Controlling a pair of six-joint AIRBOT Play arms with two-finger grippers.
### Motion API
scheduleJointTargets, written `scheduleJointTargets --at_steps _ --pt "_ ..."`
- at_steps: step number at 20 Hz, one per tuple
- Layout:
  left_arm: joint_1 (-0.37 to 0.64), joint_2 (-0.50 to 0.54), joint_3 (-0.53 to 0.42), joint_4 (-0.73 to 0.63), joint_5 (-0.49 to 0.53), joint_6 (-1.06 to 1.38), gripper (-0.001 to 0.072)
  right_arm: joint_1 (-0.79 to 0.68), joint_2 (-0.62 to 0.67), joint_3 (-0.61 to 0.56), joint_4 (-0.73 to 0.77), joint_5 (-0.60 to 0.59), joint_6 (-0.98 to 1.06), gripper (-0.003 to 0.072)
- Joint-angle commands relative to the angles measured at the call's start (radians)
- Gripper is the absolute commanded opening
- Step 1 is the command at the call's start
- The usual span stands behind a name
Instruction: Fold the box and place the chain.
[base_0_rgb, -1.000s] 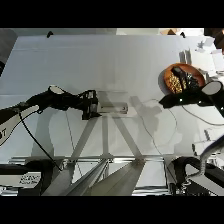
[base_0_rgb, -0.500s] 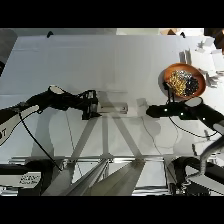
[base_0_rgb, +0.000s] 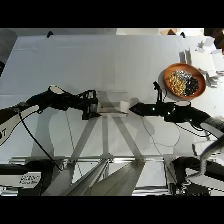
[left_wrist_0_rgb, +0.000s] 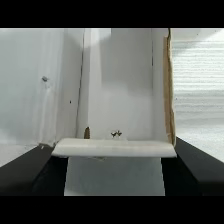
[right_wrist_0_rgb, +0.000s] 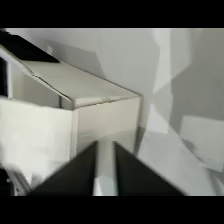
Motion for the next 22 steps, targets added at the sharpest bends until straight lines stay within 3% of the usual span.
scheduleJointTargets --at_steps 1,14,15,16,19,22 --pt "0.0 0.0 0.0 0.0 0.0 0.0 0.0276 0.022 -0.002 0.0 0.079 -0.01 -0.067 0.0204" --pt "0.0 0.0 0.0 0.0 0.0 0.0 0.0276 0.061 0.064 0.002 -0.082 -0.14 0.0 0.0188" --pt "0.0 0.0 0.0 0.0 0.0 0.0 0.0276 0.061 0.081 0.002 -0.09 -0.139 -0.012 0.0214" --pt "0.0 0.0 0.0 0.0 0.0 0.0 0.0276 0.061 0.097 0.002 -0.115 -0.137 -0.012 0.0317" --pt "0.0 0.0 0.0 0.0 0.0 0.0 0.0276 0.073 0.106 0.005 -0.13 -0.14 -0.012 0.0416" --pt "0.0 0.0 0.0 0.0 0.0 0.0 0.0276 0.126 0.106 0.027 -0.13 -0.195 -0.012 0.0422"
